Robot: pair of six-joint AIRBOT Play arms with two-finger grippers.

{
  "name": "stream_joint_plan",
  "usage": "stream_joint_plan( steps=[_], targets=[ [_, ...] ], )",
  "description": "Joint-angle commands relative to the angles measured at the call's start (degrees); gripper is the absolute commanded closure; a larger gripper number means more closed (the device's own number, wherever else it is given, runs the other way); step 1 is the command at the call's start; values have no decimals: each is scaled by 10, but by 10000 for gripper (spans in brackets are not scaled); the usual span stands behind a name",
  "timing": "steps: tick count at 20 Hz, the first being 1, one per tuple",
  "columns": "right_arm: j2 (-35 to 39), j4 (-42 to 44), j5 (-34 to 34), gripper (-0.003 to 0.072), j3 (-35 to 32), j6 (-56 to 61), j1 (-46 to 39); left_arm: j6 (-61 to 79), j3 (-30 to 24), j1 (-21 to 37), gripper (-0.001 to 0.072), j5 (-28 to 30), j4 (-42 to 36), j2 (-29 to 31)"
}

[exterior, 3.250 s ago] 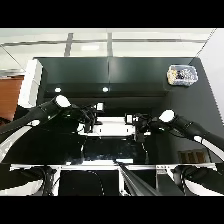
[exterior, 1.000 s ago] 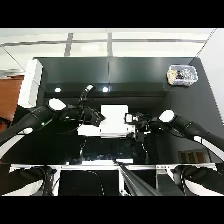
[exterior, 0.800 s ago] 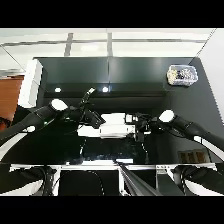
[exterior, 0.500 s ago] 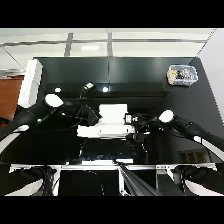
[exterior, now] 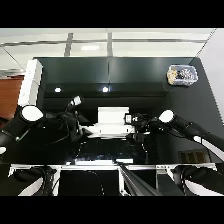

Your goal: Fold the box and place the chain.

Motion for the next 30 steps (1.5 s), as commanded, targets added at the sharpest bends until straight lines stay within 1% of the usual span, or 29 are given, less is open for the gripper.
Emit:
stream_joint_plan(
  steps=[1,3,4,6,8,10,11,12,13,14,17,19,23,24,26,27,28,29,30],
  targets=[
    [0,0,0,243,0,0,0,180,-29,-25,-3,59,51,10],
    [0,0,0,243,0,0,0,180,-27,-48,-2,126,75,3],
    [0,0,0,243,0,0,0,175,-22,-48,0,127,66,-8],
    [0,0,0,243,0,0,0,176,-12,-53,2,103,35,-35],
    [0,0,-1,243,0,0,0,176,-1,-68,15,84,35,-60],
    [0,0,-2,243,0,1,0,176,2,-87,24,82,35,-74],
    [0,0,-2,243,0,1,0,176,2,-95,76,83,35,-81],
    [0,0,-2,243,0,1,0,176,2,-101,204,87,35,-86],
    [0,0,-2,244,0,1,0,176,2,-107,382,92,35,-87],
    [0,1,-2,243,0,1,0,176,2,-111,477,101,35,-87],
    [0,0,-2,243,0,1,0,176,2,-113,489,118,6,-87],
    [0,0,-2,243,0,1,0,175,2,-113,489,118,-10,-87],
    [0,0,-2,243,0,1,0,162,2,-102,486,86,0,-85],
    [0,1,-2,243,0,1,0,153,2,-95,467,86,8,-83],
    [0,0,-2,243,0,1,0,137,2,-74,330,85,30,-74],
    [0,0,-2,243,0,1,0,130,2,-62,328,83,37,-68],
    [0,0,-2,243,0,1,0,130,2,-50,293,80,43,-62],
    [0,0,-2,243,0,1,0,130,2,-41,189,80,50,-59],
    [0,0,-2,243,0,1,0,130,2,-36,55,83,56,-58]
  ],
)
